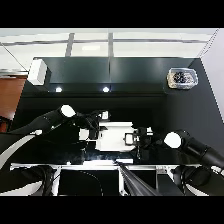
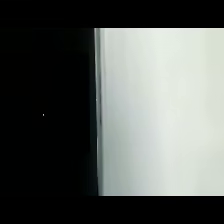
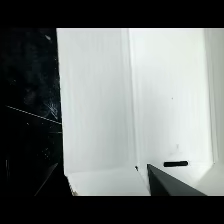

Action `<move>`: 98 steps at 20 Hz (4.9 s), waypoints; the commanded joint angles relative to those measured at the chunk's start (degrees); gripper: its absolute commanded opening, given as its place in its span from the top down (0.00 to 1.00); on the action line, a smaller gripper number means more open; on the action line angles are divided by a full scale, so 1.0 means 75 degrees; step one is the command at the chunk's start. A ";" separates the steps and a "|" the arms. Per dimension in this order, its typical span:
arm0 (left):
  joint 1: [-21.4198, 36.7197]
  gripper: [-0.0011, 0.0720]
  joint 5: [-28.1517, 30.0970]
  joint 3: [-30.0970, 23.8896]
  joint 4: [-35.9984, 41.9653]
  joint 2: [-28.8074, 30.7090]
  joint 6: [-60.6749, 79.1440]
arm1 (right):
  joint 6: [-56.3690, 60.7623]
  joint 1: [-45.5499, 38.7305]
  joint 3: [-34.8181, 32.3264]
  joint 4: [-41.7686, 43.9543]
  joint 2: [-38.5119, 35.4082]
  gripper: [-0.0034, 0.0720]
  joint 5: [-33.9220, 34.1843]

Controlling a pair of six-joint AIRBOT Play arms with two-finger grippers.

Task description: Fold the box and place the chain.

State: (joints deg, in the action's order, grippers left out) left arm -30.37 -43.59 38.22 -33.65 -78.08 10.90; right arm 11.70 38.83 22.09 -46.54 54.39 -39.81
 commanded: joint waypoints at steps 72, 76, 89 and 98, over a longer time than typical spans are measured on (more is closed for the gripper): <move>0.0003 0.95 0.0012 0.0009 0.0006 -0.0006 0.0006 | -0.2935 -0.1262 0.0542 0.2008 0.1763 0.11 0.0210; 0.0003 0.95 0.0012 0.0009 0.0006 -0.0006 0.0006 | -0.2804 -0.1215 0.0542 0.1967 0.1769 0.11 0.0344; 0.0015 0.94 -0.0096 0.0052 -0.0087 0.0099 -0.0627 | -0.2801 -0.1215 0.0542 0.1967 0.1769 0.39 0.0344; 0.0519 0.06 -0.1988 0.0356 -0.3934 0.3060 -0.5155 | -0.2801 -0.1215 0.0542 0.1964 0.1769 0.39 0.0344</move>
State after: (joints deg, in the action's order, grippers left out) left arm -27.92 -52.18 40.51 -52.40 -62.06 -12.82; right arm -9.32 29.69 26.15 -31.77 67.66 -37.19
